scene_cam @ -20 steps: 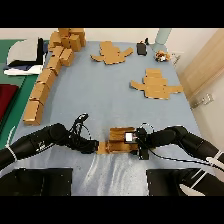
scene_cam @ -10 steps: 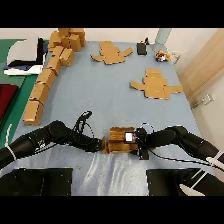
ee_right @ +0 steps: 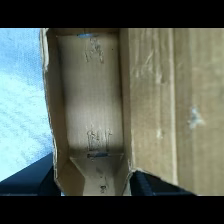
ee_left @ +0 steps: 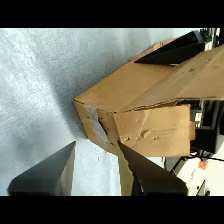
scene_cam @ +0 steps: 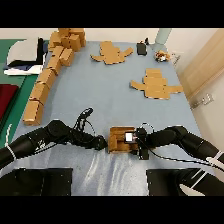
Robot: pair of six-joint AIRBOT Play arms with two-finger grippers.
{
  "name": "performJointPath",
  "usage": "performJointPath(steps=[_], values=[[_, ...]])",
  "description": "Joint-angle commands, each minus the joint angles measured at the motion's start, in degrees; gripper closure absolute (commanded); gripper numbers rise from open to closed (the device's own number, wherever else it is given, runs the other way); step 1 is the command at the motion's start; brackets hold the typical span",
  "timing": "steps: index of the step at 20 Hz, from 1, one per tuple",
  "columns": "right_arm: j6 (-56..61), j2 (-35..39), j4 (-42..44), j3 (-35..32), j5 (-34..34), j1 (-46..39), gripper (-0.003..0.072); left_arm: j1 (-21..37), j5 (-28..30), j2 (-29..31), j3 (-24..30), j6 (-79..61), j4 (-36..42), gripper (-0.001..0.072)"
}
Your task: Fold the box.
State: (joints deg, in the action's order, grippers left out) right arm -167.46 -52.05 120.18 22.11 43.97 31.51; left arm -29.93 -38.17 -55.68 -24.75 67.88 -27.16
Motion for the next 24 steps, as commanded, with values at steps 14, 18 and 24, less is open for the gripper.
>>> performJointPath(steps=[14, 18, 24], values=[[0.02, 0.04, 0.02, 0.07, 0.0, 0.02, 0.0175, 0.0, -5.38, 0.02, -2.32, -0.59, -1.36, 0.0279], [0.02, 0.04, 0.02, 0.07, 0.0, 0.02, 0.0175, 0.0, -4.13, -0.11, -2.32, -0.61, -1.09, 0.0278], [0.02, 0.04, 0.0, 0.07, 0.0, 0.02, 0.0175, -0.07, -1.29, -0.11, -2.27, -0.46, -0.44, 0.0278]])
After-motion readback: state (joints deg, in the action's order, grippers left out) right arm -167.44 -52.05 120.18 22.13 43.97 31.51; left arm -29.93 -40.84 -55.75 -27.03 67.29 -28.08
